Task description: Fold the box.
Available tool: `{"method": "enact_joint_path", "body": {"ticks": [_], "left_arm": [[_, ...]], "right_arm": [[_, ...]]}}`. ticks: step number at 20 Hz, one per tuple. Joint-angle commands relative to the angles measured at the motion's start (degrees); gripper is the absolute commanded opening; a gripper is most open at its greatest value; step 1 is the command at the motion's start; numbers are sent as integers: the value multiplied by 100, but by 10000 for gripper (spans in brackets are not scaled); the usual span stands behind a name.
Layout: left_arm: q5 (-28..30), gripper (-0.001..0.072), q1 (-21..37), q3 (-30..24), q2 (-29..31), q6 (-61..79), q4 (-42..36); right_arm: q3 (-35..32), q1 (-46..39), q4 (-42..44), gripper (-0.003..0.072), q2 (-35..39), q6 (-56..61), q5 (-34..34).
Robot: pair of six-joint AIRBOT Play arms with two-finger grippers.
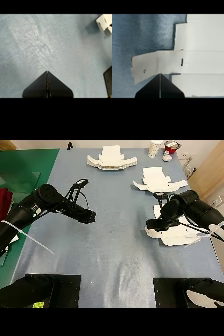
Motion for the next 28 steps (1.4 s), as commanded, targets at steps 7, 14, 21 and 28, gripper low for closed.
{"method": "enact_joint_path", "body": {"ticks": [7,14,21,28], "left_arm": [[15,15,2,-9,-17,4,-2],[15,15,2,-9,-17,4,0],[350,15,0,-9,-20,4,-20],[649,604,13,-9,-24,-271,2]], "right_arm": [[4,0,0,18,-26,2,0],[4,0,0,18,-26,0,293],[4,4,688,18,-37,48,942],[1102,-1110,-472,237,-229,-195,133]]}}
